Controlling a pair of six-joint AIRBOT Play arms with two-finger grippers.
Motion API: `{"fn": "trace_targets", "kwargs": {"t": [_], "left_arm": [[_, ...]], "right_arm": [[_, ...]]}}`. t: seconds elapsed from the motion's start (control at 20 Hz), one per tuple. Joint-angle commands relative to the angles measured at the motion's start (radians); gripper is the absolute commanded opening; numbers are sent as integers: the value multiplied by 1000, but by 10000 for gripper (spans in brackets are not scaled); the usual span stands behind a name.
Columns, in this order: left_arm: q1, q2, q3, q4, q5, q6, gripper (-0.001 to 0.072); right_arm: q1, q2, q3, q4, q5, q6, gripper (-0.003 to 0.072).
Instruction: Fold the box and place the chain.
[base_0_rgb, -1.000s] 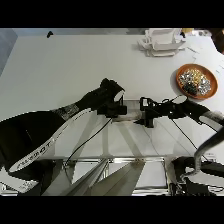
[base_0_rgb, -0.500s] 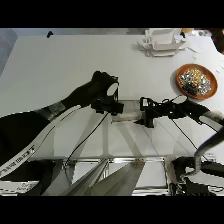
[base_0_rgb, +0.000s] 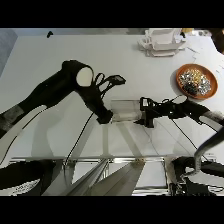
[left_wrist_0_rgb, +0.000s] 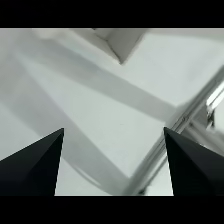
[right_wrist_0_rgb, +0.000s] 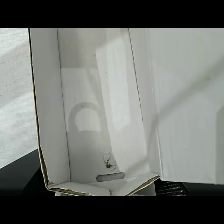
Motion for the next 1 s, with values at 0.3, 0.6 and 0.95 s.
{"fn": "trace_targets", "kwargs": {"t": [0.3, 0.6, 0.95], "left_arm": [[196, -4, -409, -334, 528, 1201, 698], [165, -111, -409, -619, 646, 1507, 709], [147, -145, -424, -676, 645, 1492, 714]], "right_arm": [[0, 1, 0, 0, 0, 0, 402], [0, 1, 0, 0, 0, 0, 402], [0, 1, 0, 0, 0, 0, 402]]}}
